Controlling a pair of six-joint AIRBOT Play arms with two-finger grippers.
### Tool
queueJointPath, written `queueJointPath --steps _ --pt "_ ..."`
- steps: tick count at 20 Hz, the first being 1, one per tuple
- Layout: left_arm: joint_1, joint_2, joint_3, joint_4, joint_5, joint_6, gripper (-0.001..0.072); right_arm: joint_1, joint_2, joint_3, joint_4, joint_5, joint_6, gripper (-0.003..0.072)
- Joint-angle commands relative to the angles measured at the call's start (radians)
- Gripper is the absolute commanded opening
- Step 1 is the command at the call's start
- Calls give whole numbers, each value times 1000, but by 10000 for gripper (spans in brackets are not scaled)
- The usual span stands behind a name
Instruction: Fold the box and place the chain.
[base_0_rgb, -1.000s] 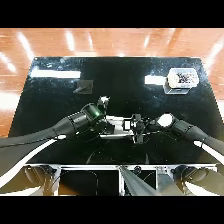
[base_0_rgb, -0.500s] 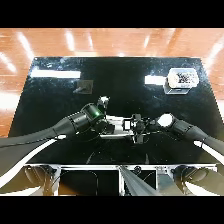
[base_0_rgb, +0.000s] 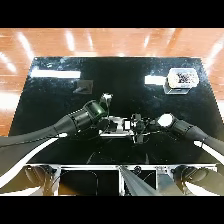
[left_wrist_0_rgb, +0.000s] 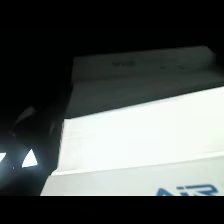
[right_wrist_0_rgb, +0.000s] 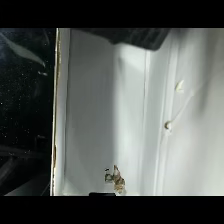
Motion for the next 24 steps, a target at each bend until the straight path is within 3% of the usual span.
queueJointPath --steps 1,4,9,10,11,14,15,16,21,22,23,24 --pt "0 1 24 -2 29 13 488 0 0 0 0 0 0 492" --pt "0 0 24 -2 42 13 429 0 0 0 0 0 0 492" --pt "0 -31 20 7 85 21 429 0 0 0 2 -6 5 492" --pt "-1 -33 20 7 71 21 403 0 0 0 2 -8 6 492" --pt "0 -33 21 6 63 21 314 0 0 0 2 -8 6 492" --pt "0 -33 21 9 75 24 291 0 0 0 2 -9 7 492" --pt "0 -33 21 9 75 30 200 0 0 0 3 -11 8 492" --pt "0 -33 21 7 72 35 17 0 0 0 3 -11 8 492" --pt "0 -31 22 6 65 35 29 3 0 0 2 -13 8 493" --pt "0 -31 22 6 65 35 123 3 -1 0 2 -15 11 492" --pt "0 -31 22 5 65 35 305 3 -1 0 2 -16 11 492" --pt "0 -31 22 5 65 35 421 3 -1 0 2 -16 11 492"
